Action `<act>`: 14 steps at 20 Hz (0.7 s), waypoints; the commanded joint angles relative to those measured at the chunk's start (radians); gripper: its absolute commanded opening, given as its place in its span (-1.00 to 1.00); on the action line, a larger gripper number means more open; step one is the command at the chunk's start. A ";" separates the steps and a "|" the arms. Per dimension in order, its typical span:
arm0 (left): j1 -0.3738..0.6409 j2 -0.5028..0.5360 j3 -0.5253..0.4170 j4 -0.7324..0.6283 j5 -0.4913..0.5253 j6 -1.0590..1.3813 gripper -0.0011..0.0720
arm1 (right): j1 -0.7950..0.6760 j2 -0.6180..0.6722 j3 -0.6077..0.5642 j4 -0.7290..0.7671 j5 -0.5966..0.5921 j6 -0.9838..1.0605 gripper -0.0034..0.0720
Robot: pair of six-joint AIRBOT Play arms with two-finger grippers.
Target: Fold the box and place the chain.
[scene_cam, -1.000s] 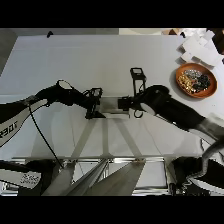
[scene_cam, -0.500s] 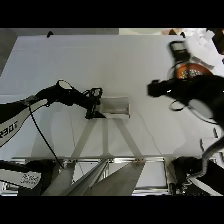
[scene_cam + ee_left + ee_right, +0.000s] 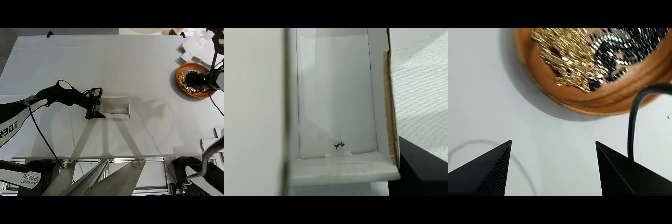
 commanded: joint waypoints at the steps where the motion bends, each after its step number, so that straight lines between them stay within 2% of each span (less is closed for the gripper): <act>1: 0.001 0.000 0.000 0.000 0.001 0.000 -0.21 | -0.122 -0.204 0.057 0.072 -0.007 -0.073 0.66; 4: 0.001 0.000 0.000 0.000 0.001 0.000 -0.21 | -0.154 -0.339 0.145 0.073 -0.131 -0.087 0.69; 7: 0.001 0.000 0.000 0.000 0.001 0.000 -0.21 | -0.221 -0.422 0.216 0.199 -0.282 -0.087 0.68; 10: 0.001 0.000 0.000 0.000 0.001 0.000 -0.21 | -0.270 -0.523 0.286 0.230 -0.263 -0.101 0.69; 14: 0.001 0.000 0.000 0.000 0.001 0.000 -0.21 | -0.275 -0.591 0.301 0.288 -0.252 -0.201 0.75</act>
